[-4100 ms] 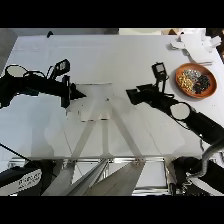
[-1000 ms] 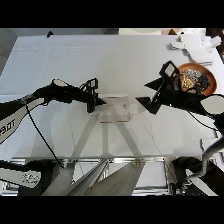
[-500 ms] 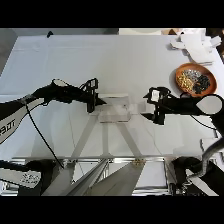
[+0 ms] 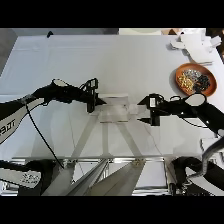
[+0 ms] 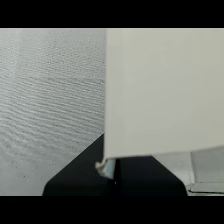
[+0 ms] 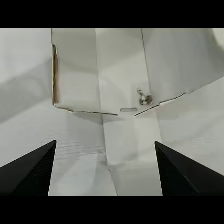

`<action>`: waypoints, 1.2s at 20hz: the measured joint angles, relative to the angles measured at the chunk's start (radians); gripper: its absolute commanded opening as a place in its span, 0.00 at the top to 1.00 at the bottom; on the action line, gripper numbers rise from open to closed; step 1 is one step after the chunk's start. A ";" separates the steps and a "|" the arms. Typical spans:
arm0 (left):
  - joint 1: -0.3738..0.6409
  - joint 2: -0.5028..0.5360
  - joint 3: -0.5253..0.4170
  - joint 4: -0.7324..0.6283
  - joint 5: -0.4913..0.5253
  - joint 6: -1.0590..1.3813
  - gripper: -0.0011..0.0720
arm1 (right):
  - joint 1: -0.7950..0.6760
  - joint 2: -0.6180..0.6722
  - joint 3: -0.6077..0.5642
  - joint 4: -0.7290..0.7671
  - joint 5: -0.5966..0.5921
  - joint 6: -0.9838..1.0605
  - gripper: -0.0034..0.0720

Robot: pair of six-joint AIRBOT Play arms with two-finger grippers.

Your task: Fold the box and place the chain.

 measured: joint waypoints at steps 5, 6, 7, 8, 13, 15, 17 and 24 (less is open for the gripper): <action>0.000 0.000 0.000 0.000 0.000 0.000 0.96 | 0.040 -0.102 -0.004 0.051 -0.060 -0.042 0.02; 0.000 0.000 0.000 0.000 0.000 0.000 0.96 | 0.058 -0.111 -0.004 0.058 -0.078 -0.044 0.02; 0.000 0.000 0.000 0.000 0.000 0.000 0.96 | 0.077 -0.119 -0.005 0.061 -0.098 -0.047 0.02; 0.000 0.000 0.000 0.000 0.000 0.000 0.96 | 0.096 -0.126 -0.005 0.067 -0.125 -0.049 0.02; 0.000 0.000 0.000 0.000 0.000 0.000 0.96 | 0.141 -0.158 -0.005 0.089 -0.216 -0.048 0.02; 0.000 0.000 0.000 0.000 0.000 0.000 0.96 | 0.147 -0.171 -0.005 0.115 -0.226 -0.046 0.02; 0.000 0.000 0.000 0.000 0.000 0.000 0.96 | 0.150 -0.177 -0.005 0.144 -0.233 -0.041 0.03; 0.000 0.000 0.000 0.000 0.000 0.000 0.96 | 0.152 -0.185 -0.005 0.209 -0.238 0.005 0.03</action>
